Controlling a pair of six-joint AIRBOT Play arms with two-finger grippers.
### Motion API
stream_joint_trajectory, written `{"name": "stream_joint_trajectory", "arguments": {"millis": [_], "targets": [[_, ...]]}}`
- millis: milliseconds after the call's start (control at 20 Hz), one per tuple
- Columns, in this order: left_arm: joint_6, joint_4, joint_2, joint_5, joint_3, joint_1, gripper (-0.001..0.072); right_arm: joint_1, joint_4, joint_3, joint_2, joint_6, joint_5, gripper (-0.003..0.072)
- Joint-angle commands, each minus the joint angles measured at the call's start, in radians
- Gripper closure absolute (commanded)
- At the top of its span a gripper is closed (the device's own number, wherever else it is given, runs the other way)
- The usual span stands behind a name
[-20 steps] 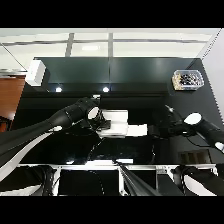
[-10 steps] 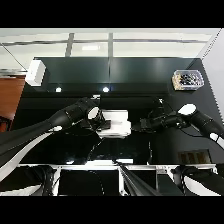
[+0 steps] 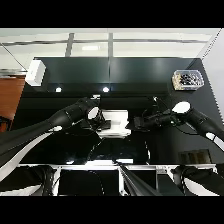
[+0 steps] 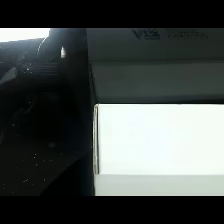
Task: Fold the box and place the chain.
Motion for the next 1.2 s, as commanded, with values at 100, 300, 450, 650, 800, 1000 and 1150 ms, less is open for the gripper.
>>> {"name": "stream_joint_trajectory", "arguments": {"millis": [100, 300, 450, 650, 800, 1000, 1150], "targets": [[0.000, 0.000, 0.000, 0.001, 0.000, 0.001, 0.0682, 0.138, -0.245, 0.077, -0.002, 0.335, -0.125, 0.0237], [0.000, -0.001, 0.000, 0.001, 0.000, 0.001, 0.0682, 0.231, -0.379, 0.157, -0.051, 0.490, -0.129, 0.0256], [0.000, 0.001, 0.000, -0.011, 0.000, 0.001, 0.0683, 0.288, -0.568, 0.222, -0.082, 0.635, -0.099, 0.0256], [0.000, 0.002, 0.000, -0.011, 0.000, 0.001, 0.0682, 0.332, -0.662, 0.281, -0.128, 0.734, -0.043, 0.0256], [0.000, 0.003, 0.000, -0.011, 0.000, 0.001, 0.0683, 0.388, -0.772, 0.350, -0.185, 0.831, -0.002, 0.0274], [0.000, 0.003, 0.000, -0.011, 0.000, 0.001, 0.0683, 0.475, -0.946, 0.459, -0.269, 0.977, 0.136, 0.0293], [0.000, 0.003, 0.000, -0.011, 0.000, 0.001, 0.0682, 0.488, -0.963, 0.464, -0.280, 1.046, 0.166, 0.0352]]}}
